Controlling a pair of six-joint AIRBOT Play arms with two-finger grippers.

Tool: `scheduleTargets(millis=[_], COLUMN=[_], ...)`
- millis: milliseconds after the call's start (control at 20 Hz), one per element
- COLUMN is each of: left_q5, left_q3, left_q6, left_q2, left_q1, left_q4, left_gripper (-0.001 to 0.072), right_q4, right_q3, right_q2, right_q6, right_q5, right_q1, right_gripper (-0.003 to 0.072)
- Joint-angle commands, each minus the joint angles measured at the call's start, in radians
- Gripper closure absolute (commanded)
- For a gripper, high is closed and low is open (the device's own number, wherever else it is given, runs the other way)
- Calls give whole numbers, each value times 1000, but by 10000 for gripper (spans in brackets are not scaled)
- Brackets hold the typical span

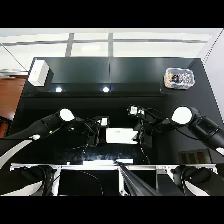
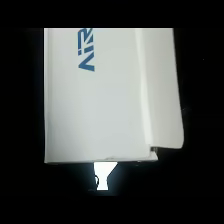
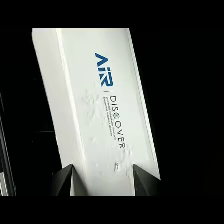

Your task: Fold the box and place the chain.

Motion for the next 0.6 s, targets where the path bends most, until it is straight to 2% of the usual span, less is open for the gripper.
scheduleTargets(millis=[0,550], left_q5=[-1,-1], left_q3=[0,0], left_q6=[0,0], left_q2=[-1,-1], left_q1=[0,0], left_q4=[0,0], left_gripper=[222,222], right_q4=[-19,-21], right_q3=[0,0], right_q2=[1,38], right_q6=[13,48], right_q5=[-21,-22], right_q1=[14,14], right_gripper=[341,347])
